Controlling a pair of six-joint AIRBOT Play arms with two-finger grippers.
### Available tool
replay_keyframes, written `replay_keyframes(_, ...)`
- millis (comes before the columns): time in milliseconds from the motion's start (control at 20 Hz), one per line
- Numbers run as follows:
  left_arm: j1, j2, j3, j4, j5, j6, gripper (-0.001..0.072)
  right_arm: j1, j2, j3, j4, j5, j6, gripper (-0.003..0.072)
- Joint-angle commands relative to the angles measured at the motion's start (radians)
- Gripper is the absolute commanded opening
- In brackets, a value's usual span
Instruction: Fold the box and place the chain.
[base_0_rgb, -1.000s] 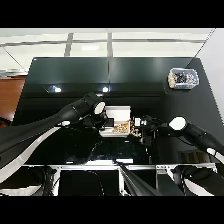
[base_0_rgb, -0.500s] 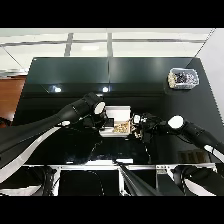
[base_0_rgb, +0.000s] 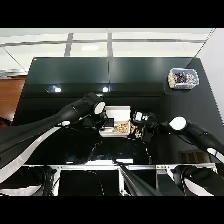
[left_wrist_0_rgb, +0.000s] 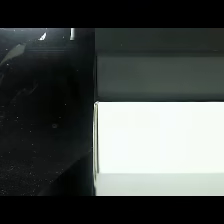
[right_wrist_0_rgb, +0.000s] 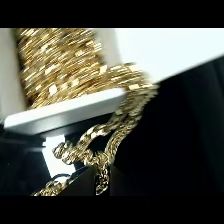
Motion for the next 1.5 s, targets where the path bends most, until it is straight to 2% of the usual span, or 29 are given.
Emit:
replay_keyframes(0,0.000,0.000,0.000,0.000,0.000,0.000,0.0029,-0.040,0.109,0.004,0.008,0.000,0.265,0.0024)
replay_keyframes(50,0.000,0.000,0.000,0.000,0.000,0.000,0.0029,-0.060,0.148,0.013,0.009,0.027,0.327,0.0024)
replay_keyframes(200,0.000,0.000,0.000,0.000,-0.001,0.000,0.0029,-0.125,0.246,0.100,0.009,0.211,0.462,0.0024)
replay_keyframes(450,0.000,0.000,0.000,0.000,-0.001,0.000,0.0029,-0.143,0.308,0.356,0.019,0.447,0.648,0.0025)
replay_keyframes(700,0.000,0.000,0.000,0.000,-0.001,0.000,0.0029,-0.143,0.309,0.623,0.115,0.519,0.779,0.0024)
replay_keyframes(900,0.000,0.000,0.000,0.000,0.000,0.000,0.0029,-0.143,0.309,0.769,0.172,0.542,0.835,0.0025)
replay_keyframes(1200,0.000,0.000,0.000,0.000,0.000,0.000,0.0029,-0.141,0.309,0.786,0.318,0.488,0.841,0.0025)
replay_keyframes(1450,0.000,0.000,0.000,0.000,-0.003,0.001,0.0029,-0.125,0.271,0.740,0.279,0.539,0.935,0.0025)
